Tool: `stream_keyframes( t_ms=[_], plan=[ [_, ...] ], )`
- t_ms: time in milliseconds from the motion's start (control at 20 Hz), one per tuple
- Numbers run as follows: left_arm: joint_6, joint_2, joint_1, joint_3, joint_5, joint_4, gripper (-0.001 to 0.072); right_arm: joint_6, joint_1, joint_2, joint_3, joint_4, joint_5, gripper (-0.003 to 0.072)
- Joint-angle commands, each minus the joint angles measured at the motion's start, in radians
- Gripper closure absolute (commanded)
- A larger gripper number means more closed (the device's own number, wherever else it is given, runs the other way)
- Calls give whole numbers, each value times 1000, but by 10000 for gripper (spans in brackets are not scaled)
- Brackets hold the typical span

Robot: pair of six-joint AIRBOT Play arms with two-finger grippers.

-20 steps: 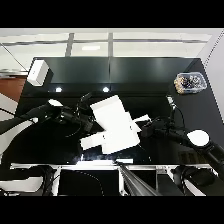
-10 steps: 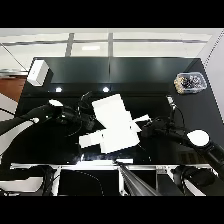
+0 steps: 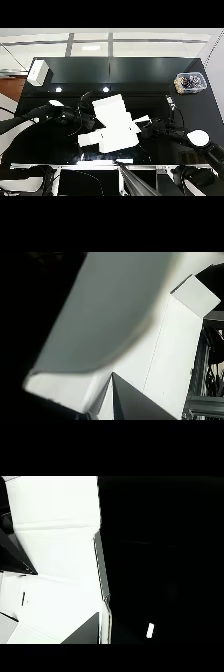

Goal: Fold the box and place the chain.

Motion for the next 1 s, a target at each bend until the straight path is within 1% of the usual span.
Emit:
stream_keyframes(
  t_ms=[0,150,200,350,450,500,550,600,650,750,850,900,950],
  plan=[
    [0,-25,21,0,-14,-35,511,0,1,1,0,-7,13,635],
    [33,-40,49,0,-69,-40,513,1,1,1,0,-8,13,635],
    [49,-40,51,0,-90,-39,556,1,1,1,0,-8,13,635],
    [59,-40,48,0,-111,-36,562,0,1,1,0,-8,12,635],
    [81,-40,48,0,-114,-37,652,8,1,1,0,-8,13,633],
    [99,-40,48,0,-119,-37,662,13,1,1,0,-8,13,537],
    [126,-39,48,1,-134,-37,679,16,0,1,0,-9,12,306],
    [148,-39,48,1,-150,-37,680,36,-12,1,4,-25,15,33],
    [158,-39,48,4,-163,-35,682,68,-39,1,18,-70,38,-20],
    [163,-35,47,25,-181,-23,683,111,-142,1,84,-209,143,-20],
    [204,-9,39,58,-169,10,684,113,-267,1,181,-356,273,-20],
    [221,15,28,78,-144,42,685,112,-328,1,235,-428,326,-20],
    [251,50,5,95,-102,81,685,112,-378,1,279,-493,352,-20]
  ],
)
